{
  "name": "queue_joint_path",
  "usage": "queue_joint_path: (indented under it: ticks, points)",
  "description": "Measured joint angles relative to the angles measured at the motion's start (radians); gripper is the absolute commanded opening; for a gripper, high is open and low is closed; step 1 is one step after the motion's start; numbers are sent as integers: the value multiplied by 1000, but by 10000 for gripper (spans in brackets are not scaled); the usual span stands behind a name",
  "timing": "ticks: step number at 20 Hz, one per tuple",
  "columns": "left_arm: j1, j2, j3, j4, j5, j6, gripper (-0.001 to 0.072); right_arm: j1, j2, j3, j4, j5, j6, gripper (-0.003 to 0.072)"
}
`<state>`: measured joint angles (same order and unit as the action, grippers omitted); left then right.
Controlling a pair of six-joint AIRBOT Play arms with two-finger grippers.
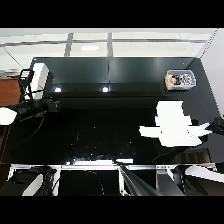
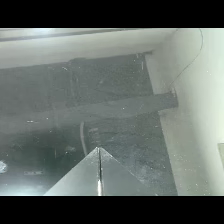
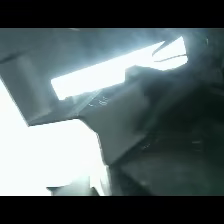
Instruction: Fold the box and place the chain.
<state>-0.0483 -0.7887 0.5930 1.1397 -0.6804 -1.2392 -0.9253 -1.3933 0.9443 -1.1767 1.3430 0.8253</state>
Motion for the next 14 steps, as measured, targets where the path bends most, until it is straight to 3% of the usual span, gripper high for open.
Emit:
queue_joint_path:
  ticks: [3, 8, 11, 14]
  points:
    - [0, 0, 0, 0, 0, 0, 22, 50, -3, 27, 4, 39, -32, 13]
    - [0, 0, 0, 0, 0, 0, 22, 188, 72, 29, 139, 82, -37, 13]
    - [0, 0, 0, -10, 0, -1, 22, 314, 173, -30, 239, 35, -12, 13]
    - [-25, -17, -5, -97, -1, 15, 22, 470, 306, -161, 347, -61, 2, 13]
